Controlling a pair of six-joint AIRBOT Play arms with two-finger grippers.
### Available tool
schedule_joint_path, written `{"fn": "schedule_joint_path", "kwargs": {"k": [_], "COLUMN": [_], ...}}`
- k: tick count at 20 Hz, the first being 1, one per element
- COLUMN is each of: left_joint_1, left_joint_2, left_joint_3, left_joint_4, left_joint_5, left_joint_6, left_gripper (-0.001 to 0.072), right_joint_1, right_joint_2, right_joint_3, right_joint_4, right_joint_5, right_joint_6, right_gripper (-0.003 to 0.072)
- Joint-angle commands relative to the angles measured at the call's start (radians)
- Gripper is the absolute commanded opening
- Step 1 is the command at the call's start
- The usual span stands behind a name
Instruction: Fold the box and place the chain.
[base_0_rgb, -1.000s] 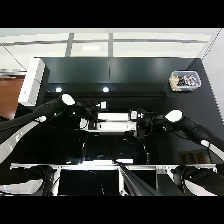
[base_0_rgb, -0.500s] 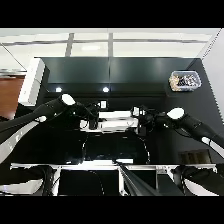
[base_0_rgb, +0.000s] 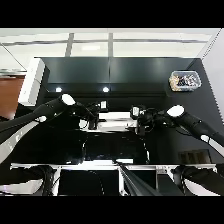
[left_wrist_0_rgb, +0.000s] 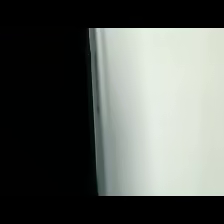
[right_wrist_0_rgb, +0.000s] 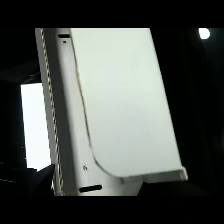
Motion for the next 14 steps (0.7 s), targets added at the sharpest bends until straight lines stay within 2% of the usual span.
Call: {"fn": "schedule_joint_path", "kwargs": {"k": [1,5,13,14], "left_joint_1": [0.0,0.0,0.0,0.0], "left_joint_2": [0.0,0.0,0.0,0.0], "left_joint_3": [0.001,0.001,0.001,0.001], "left_joint_4": [-0.001,-0.001,-0.001,-0.001], "left_joint_5": [0.003,0.003,0.003,0.003], "left_joint_6": [0.0,0.0,0.0,0.0], "left_gripper": [0.0031,0.0031,0.0031,0.0031], "right_joint_1": [0.027,0.024,0.027,0.027], "right_joint_2": [-0.021,-0.034,-0.068,-0.068], "right_joint_3": [0.001,0.001,0.002,0.002], "right_joint_4": [-0.002,-0.053,-0.053,-0.053], "right_joint_5": [0.016,0.013,0.004,0.001], "right_joint_6": [-0.005,0.012,0.017,0.022], "right_gripper": [0.0697,0.0697,0.0694,0.0657]}}
